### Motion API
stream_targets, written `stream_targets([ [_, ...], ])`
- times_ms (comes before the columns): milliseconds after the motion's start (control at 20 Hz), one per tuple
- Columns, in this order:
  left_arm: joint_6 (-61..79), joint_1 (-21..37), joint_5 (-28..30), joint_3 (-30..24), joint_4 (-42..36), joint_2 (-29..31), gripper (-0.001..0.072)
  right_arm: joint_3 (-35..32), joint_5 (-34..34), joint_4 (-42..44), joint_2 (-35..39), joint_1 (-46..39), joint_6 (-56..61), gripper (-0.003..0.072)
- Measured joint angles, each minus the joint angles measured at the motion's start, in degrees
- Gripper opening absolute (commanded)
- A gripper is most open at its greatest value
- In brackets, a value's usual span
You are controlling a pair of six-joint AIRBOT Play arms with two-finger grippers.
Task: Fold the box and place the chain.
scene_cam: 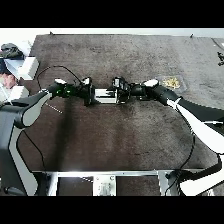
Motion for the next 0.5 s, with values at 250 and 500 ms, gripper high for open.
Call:
stream_targets([
  [250, 0.02, -0.02, 0.02, 0.0, -0.02, -0.02, 0.0174, -0.13, -0.09, -2.8, -0.02, 0.0, 3.3, 0.0158],
  [500, 0.02, -0.02, 0.09, 0.0, -0.02, -0.02, 0.0174, -0.37, 0.87, -3.85, -1.2, -0.02, 5.27, 0.0166],
])
